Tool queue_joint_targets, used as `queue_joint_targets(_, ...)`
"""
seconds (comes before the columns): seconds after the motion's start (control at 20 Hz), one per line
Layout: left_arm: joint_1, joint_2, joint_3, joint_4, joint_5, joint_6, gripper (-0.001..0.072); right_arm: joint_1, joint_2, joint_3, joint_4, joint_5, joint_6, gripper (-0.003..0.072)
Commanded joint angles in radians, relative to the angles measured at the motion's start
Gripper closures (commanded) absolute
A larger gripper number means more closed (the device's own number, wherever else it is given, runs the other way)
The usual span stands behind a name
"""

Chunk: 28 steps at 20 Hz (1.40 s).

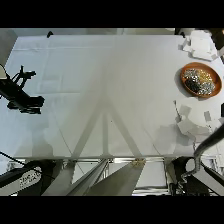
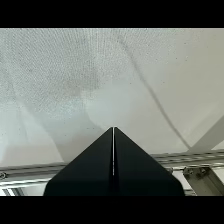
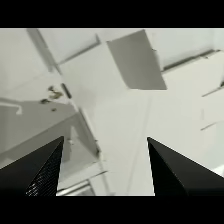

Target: Fold the box and place the chain.

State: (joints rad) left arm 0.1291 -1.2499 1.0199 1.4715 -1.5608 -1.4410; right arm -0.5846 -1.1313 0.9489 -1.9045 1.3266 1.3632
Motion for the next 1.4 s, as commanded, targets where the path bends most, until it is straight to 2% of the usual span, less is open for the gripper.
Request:
queue_joint_targets(0.0,0.001,0.0,0.0,0.0,0.0,0.0,0.0697,-0.015,-0.13,0.016,-0.201,-0.016,-0.031,0.0092)
queue_joint_targets(0.35,0.001,0.0,0.0,0.0,0.0,0.0,0.0697,-0.015,-0.213,0.018,-0.224,-0.179,-0.106,0.0096)
queue_joint_targets(0.55,0.001,0.0,0.0,0.0,0.0,0.0,0.0697,-0.015,-0.277,0.053,-0.132,-0.169,-0.17,0.0103)
queue_joint_targets(0.65,0.001,0.0,0.0,0.0,0.0,0.0,0.0697,-0.015,-0.293,0.055,-0.127,-0.152,-0.169,0.0192)
queue_joint_targets(0.7,0.001,0.0,0.0,0.0,0.0,0.0,0.0697,-0.015,-0.302,0.055,-0.144,-0.129,-0.167,0.0293)
queue_joint_targets(0.85,0.001,0.0,0.0,0.0,0.0,0.0,0.0697,-0.015,-0.325,0.055,-0.158,-0.07,-0.164,0.0299)
queue_joint_targets(1.05,0.001,0.0,0.0,0.0,0.0,0.0,0.0697,-0.015,-0.333,0.055,-0.12,-0.025,-0.164,0.0554)
queue_joint_targets(1.15,0.001,0.0,0.0,0.0,0.0,0.0,0.0697,-0.015,-0.333,0.055,-0.042,0.016,-0.239,0.0675)
queue_joint_targets(1.35,0.001,0.0,0.0,0.0,0.0,0.0,0.0697,0.005,-0.286,0.054,0.293,0.065,-0.398,0.0678)
